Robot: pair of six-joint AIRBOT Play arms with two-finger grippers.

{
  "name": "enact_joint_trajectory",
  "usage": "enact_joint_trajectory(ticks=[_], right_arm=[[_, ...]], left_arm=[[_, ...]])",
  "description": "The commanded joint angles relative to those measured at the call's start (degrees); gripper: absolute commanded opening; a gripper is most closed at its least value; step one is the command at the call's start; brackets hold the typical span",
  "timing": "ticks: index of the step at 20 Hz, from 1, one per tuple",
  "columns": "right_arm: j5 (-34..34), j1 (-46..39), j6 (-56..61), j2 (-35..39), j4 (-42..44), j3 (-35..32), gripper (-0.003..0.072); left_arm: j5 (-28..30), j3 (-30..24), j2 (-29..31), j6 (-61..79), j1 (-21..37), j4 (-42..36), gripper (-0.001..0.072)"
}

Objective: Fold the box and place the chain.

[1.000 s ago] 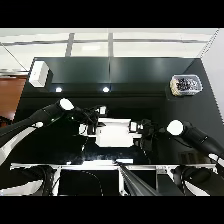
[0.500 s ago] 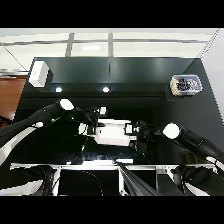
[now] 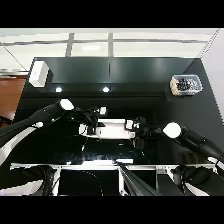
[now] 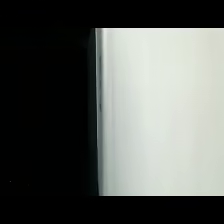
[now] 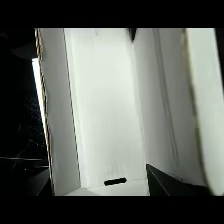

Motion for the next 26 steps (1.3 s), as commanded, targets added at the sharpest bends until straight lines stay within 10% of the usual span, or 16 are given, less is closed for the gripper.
enact_joint_trajectory(ticks=[1, 26], right_arm=[[-0.2, -1.7, 0.9, 0.2, -0.9, 1.9, 0.0618], [6.8, -6.9, -14.7, -9.3, 8.8, 3.0, 0.0618]], left_arm=[[0.1, 0.0, 0.0, 0.0, 0.0, 0.0, 0.0027], [0.3, 0.0, 0.0, 0.0, 0.0, 0.0, 0.0026]])
